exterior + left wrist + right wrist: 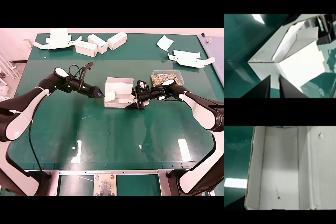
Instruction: Fold the box and place the chain.
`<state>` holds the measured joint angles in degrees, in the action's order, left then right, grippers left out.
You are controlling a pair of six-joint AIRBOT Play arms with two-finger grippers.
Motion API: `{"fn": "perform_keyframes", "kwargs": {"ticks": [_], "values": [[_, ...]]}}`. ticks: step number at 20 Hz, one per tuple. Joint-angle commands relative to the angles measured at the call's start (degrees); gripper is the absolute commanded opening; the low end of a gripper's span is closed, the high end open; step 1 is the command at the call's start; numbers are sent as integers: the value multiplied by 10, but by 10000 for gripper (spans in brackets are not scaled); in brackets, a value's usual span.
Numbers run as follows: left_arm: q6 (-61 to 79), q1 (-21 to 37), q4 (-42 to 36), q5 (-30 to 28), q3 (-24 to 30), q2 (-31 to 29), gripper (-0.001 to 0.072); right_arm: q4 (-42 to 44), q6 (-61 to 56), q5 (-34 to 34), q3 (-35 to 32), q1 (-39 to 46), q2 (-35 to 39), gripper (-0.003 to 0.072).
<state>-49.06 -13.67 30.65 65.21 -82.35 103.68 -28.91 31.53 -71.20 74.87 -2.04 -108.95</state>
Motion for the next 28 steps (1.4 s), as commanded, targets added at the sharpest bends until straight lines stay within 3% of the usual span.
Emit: {"fn": "perform_keyframes", "kwargs": {"ticks": [1,8,22,23,24,28], "values": [[-2,0,2,9,-4,0,149,0,0,0,0,0,0,594],[-2,5,36,35,-4,0,148,0,0,0,0,0,0,594],[5,7,-13,40,-6,0,149,0,0,0,0,0,0,594],[4,7,-12,37,-6,0,159,0,0,0,0,0,0,594],[-2,7,-5,37,-6,0,251,0,0,0,0,0,0,594],[-15,7,42,38,-6,0,250,0,0,0,0,0,0,594]]}}
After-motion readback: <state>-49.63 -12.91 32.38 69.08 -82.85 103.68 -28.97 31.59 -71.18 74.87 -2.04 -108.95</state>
